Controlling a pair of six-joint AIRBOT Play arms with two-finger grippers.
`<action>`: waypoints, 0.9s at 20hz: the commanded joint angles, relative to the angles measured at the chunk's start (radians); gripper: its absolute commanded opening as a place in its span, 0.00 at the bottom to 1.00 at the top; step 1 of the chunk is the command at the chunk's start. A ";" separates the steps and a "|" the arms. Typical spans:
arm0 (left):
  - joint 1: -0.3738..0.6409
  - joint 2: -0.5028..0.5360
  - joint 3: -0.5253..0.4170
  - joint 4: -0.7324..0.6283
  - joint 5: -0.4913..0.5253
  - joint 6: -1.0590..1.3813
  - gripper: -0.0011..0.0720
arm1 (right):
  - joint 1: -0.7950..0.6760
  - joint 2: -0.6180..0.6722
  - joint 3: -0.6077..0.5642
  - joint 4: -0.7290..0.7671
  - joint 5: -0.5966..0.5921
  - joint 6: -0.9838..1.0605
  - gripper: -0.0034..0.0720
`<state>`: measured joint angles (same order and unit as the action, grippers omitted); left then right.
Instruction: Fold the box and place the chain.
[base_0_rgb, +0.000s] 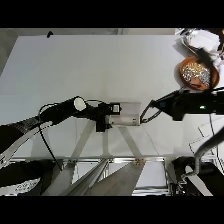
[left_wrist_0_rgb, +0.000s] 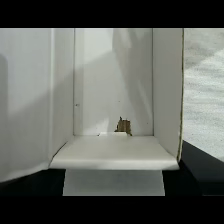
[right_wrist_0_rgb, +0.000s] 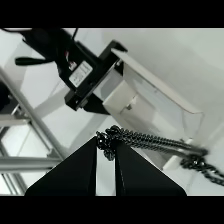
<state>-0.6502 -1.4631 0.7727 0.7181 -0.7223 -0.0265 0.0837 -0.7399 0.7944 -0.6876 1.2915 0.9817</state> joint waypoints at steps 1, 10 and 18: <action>0.000 0.000 0.001 0.000 0.000 0.000 0.30 | 0.175 -0.107 -0.098 -0.031 -0.167 -0.048 0.07; 0.000 0.000 0.001 0.000 0.000 0.000 0.30 | 0.302 -0.393 -0.099 -0.128 -0.322 -0.018 0.07; 0.000 0.000 0.001 0.000 0.000 0.000 0.30 | 0.343 -0.454 -0.096 -0.121 -0.344 -0.018 0.44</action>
<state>-0.6502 -1.4631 0.7727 0.7181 -0.7223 -0.0265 0.4236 -1.1839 0.6968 -0.8101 0.9459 0.9638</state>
